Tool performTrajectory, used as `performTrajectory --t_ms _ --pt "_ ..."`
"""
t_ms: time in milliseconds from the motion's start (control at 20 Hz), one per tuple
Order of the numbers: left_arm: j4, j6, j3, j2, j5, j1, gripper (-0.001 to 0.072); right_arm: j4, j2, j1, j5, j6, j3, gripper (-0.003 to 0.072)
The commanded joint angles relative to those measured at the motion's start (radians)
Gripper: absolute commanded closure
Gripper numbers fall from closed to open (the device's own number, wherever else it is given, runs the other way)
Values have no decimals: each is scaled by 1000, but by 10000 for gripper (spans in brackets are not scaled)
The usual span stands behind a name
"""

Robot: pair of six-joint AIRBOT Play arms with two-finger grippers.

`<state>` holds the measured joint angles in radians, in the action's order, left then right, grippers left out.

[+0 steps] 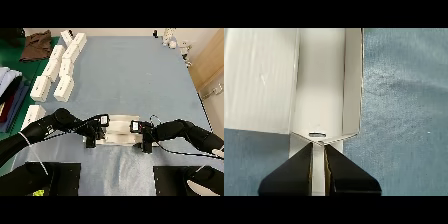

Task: Fold the box.

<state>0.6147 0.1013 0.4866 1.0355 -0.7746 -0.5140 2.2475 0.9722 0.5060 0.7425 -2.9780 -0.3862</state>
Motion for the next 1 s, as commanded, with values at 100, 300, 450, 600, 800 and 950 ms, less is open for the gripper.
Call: performTrajectory --t_ms 100,300,450,600,800,950 --pt "-79 16 0 12 43 -32 603 0 -1 1 -1 0 -1 168" --pt "-92 18 -1 28 43 -47 603 0 -1 1 0 0 -1 168" --pt "-96 18 -1 30 42 -47 601 0 -1 1 0 0 -1 168" --pt "-95 18 -1 30 42 -47 212 0 -1 1 0 0 -1 168" --pt "-91 19 -1 30 42 -47 166 0 -1 1 0 0 -1 168" --pt "-91 18 -1 30 40 -47 166 0 -1 1 -1 0 -1 168"
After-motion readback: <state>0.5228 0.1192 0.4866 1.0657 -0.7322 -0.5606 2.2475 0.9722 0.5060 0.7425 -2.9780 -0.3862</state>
